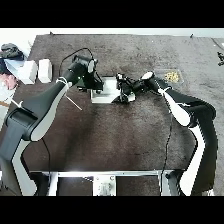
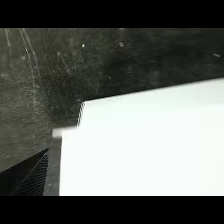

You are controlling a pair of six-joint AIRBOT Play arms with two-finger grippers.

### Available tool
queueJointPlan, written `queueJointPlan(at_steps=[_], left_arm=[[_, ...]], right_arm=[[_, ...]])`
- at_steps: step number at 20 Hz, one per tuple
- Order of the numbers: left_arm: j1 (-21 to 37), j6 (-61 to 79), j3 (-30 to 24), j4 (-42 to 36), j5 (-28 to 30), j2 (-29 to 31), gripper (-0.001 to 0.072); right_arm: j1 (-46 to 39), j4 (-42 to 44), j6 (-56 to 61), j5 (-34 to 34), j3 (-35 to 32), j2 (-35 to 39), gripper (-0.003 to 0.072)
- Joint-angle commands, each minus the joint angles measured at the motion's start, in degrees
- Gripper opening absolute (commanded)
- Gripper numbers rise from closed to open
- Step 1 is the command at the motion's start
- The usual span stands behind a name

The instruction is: Fold the box and place the chain.

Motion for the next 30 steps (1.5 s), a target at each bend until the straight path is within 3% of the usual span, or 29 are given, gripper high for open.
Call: queueJointPlan(at_steps=[1, 4, 6, 11, 13, 15, 17, 19, 22, 26, 28, 30], left_arm=[[0.4, 7.7, 1.0, 0.6, -0.7, 3.6, 0.0635], [0.4, 12.3, 0.2, 0.9, -0.7, 7.4, 0.0634], [0.4, 14.2, -2.6, 0.8, 2.9, 10.8, 0.0634], [2.3, 20.6, -19.4, -3.1, 17.9, 21.9, 0.0633], [7.3, 27.7, -27.3, -14.4, 23.9, 25.5, 0.0591], [13.6, 44.7, -34.4, -32.1, 28.4, 27.2, 0.0592], [19.5, 65.0, -40.0, -49.4, 28.3, 27.2, 0.0592], [23.5, 77.9, -43.6, -58.0, 28.2, 26.9, 0.0594], [24.6, 78.2, -43.6, -59.9, 32.7, 26.9, 0.0594], [24.9, 86.9, -43.2, -70.5, 32.7, 24.3, 0.0594], [26.7, 89.3, -38.8, -71.7, 28.5, 18.7, 0.0594], [28.8, 95.0, -31.3, -74.2, 20.1, 11.0, 0.0594]], right_arm=[[0.0, 0.0, 0.0, 0.0, 0.0, 0.0, 0.0411], [0.0, 0.0, 0.0, 0.0, 0.0, 0.0, 0.0411], [0.0, 0.0, 0.0, 0.0, 0.0, 0.0, 0.0411], [0.0, 0.0, 0.0, 0.0, 0.0, 0.0, 0.0411], [0.0, 0.1, 0.0, 0.0, 0.0, 0.0, 0.0411], [0.0, 0.0, 0.0, 0.0, 0.0, 0.0, 0.0411], [0.0, 0.0, 0.0, 0.0, 0.0, 0.0, 0.0411], [0.0, 0.0, 0.0, 0.0, 0.0, 0.0, 0.0411], [0.0, 0.0, 0.0, 0.0, 0.0, 0.0, 0.0411], [0.0, 0.0, 0.0, -0.1, 0.0, 0.0, 0.0410], [0.0, 0.1, 0.0, 0.0, 0.0, 0.0, 0.0411], [0.0, 0.0, 0.0, 0.0, 0.0, 0.0, 0.0411]])
